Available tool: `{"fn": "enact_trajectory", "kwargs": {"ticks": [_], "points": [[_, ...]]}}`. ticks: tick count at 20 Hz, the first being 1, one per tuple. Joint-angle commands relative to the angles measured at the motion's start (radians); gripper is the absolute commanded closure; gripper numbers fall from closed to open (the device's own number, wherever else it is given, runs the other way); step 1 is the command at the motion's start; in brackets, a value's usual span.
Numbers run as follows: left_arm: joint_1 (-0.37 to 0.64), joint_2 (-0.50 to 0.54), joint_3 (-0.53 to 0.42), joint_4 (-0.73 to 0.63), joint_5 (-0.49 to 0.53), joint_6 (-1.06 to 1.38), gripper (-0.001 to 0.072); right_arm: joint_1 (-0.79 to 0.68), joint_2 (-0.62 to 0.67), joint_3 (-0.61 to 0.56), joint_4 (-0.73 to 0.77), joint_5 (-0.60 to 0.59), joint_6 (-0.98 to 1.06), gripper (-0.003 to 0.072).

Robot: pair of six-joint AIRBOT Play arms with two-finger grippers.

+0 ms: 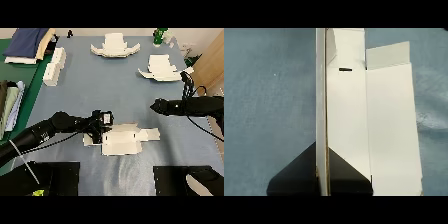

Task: Fold the box.

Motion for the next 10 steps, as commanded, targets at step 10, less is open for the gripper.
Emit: {"fn": "enact_trajectory", "kwargs": {"ticks": [10], "points": [[0.012, -0.142, 0.089, 0.026, -0.147, -0.014, 0.0695, 0.000, 0.001, 0.000, 0.000, -0.005, 0.000, 0.0550]]}}
